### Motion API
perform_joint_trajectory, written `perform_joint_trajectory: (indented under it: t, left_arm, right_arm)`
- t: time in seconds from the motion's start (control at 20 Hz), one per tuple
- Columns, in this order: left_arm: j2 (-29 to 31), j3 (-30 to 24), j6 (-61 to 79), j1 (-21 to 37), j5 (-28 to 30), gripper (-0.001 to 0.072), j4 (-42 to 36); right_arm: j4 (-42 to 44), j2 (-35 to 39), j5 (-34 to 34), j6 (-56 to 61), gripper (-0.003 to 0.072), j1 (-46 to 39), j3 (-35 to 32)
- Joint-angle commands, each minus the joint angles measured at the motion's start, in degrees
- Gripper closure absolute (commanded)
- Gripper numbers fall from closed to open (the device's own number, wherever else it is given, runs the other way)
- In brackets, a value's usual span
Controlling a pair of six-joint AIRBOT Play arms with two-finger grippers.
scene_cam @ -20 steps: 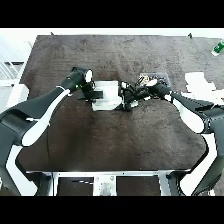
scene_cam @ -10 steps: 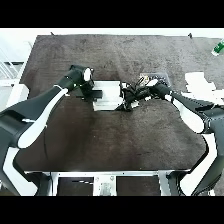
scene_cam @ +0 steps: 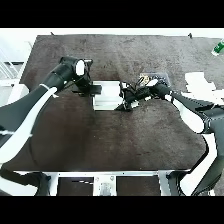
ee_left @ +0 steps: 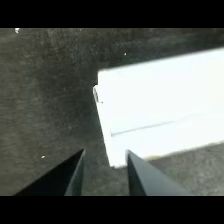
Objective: Fold the box and place the chain.
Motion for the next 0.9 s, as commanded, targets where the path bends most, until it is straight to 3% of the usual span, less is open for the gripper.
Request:
perform_joint_trajectory:
  t: [0.0, 0.25, 0.35, 0.45, 0.55, 0.7, 0.75, 0.85]
  left_arm:
    - [8.09, -8.07, 5.38, 0.13, 7.52, 0.0404, 1.03]
    - [22.60, -24.68, 19.61, 2.80, 26.75, 0.0404, 0.33]
    - [25.92, -29.42, 25.16, 4.76, 29.27, 0.0404, 0.35]
    - [26.16, -30.03, 26.18, 6.23, 25.97, 0.0402, 0.66]
    - [26.16, -30.01, 26.43, 6.80, 26.56, 0.0401, 1.07]
    - [25.83, -30.29, 27.80, 6.78, 33.81, 0.0401, -3.26]
    - [25.55, -31.23, 32.44, 6.91, 39.15, 0.0401, -5.55]
    - [24.20, -31.36, 43.15, 9.77, 41.31, 0.0401, -13.79]
  right_arm:
    - [0.04, 0.04, 0.04, 0.02, 0.0134, 0.07, 0.00]
    - [0.04, 0.04, 0.04, 0.02, 0.0134, 0.07, 0.00]
    - [0.04, 0.04, 0.02, 0.02, 0.0134, 0.07, 0.00]
    - [0.04, 0.04, 0.02, 0.02, 0.0134, 0.07, 0.00]
    - [0.04, 0.04, 0.04, 0.02, 0.0134, 0.07, 0.00]
    - [0.04, 0.04, 0.04, 0.02, 0.0134, 0.07, 0.00]
    - [0.04, 0.04, 0.04, 0.02, 0.0134, 0.07, -0.02]
    - [0.02, 0.04, 0.04, 0.02, 0.0134, 0.07, -0.02]
